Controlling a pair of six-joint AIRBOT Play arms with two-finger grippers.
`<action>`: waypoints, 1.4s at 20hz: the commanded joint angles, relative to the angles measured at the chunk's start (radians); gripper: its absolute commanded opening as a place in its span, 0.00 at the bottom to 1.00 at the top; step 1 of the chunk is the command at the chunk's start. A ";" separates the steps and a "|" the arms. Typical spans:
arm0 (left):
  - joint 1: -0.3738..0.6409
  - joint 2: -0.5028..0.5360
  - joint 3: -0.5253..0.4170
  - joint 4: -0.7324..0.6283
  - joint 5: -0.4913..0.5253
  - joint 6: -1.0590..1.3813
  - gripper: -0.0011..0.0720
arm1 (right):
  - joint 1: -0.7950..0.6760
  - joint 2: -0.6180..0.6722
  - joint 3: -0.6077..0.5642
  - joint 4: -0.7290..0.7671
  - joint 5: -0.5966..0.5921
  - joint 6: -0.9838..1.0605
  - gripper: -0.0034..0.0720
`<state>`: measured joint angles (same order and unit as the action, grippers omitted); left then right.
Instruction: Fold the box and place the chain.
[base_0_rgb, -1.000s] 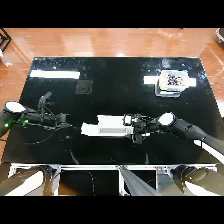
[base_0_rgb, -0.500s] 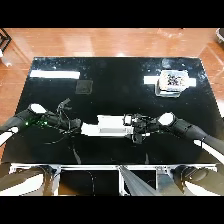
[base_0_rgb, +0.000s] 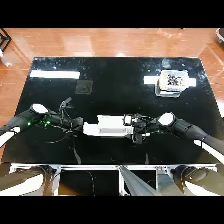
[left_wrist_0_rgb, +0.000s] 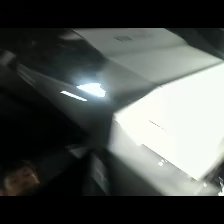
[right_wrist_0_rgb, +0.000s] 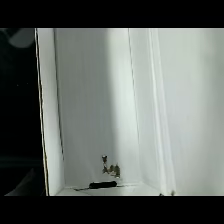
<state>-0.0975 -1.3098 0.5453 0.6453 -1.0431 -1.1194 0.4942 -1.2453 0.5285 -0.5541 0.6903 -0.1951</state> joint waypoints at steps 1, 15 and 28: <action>0.000 0.002 0.002 -0.038 -0.086 0.012 0.82 | 0.000 -0.001 0.000 0.000 0.000 0.000 0.60; -0.098 0.066 0.002 -0.180 -0.056 0.125 0.83 | 0.000 -0.001 0.000 0.000 0.000 0.000 0.60; -0.324 0.192 0.002 -0.011 0.173 -0.126 0.77 | 0.000 -0.001 0.000 0.000 -0.003 0.002 0.60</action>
<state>-0.3473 -1.1442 0.5461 0.5621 -0.9600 -1.1393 0.4942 -1.2453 0.5285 -0.5541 0.6895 -0.1951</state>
